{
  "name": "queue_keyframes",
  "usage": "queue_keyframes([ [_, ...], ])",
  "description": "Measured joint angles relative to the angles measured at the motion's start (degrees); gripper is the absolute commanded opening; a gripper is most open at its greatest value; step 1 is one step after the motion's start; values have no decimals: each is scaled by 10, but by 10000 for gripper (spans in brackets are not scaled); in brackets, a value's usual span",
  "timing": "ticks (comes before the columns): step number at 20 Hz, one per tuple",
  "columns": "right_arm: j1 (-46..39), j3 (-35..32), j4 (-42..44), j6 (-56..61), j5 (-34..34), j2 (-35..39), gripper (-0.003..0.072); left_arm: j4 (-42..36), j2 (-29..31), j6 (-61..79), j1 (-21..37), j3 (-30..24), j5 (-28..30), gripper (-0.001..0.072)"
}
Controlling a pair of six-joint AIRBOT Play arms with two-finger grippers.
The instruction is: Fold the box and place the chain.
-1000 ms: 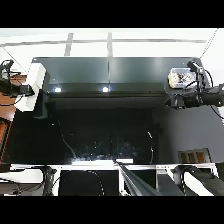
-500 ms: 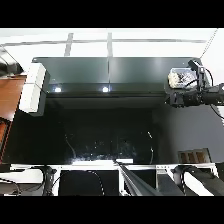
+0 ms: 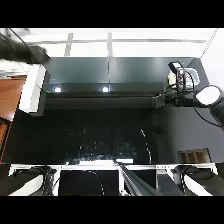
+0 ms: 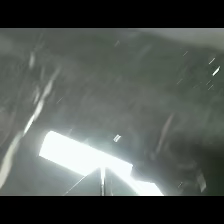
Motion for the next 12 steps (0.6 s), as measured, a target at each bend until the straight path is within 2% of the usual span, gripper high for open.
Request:
queue_keyframes([
  [3, 6, -25, -28, 0, -68, 0, 15, 63, 101, -28, -81, -226, 130, 22],
  [6, 7, -36, -49, -2, -87, 0, 15, 92, 166, -81, -106, -383, 205, 22],
  [8, 7, -39, -57, -2, -93, 0, 15, 103, 188, -100, -108, -433, 228, 22],
  [12, 7, -42, -63, -2, -99, 0, 15, 111, 205, -117, -108, -473, 252, 23],
])
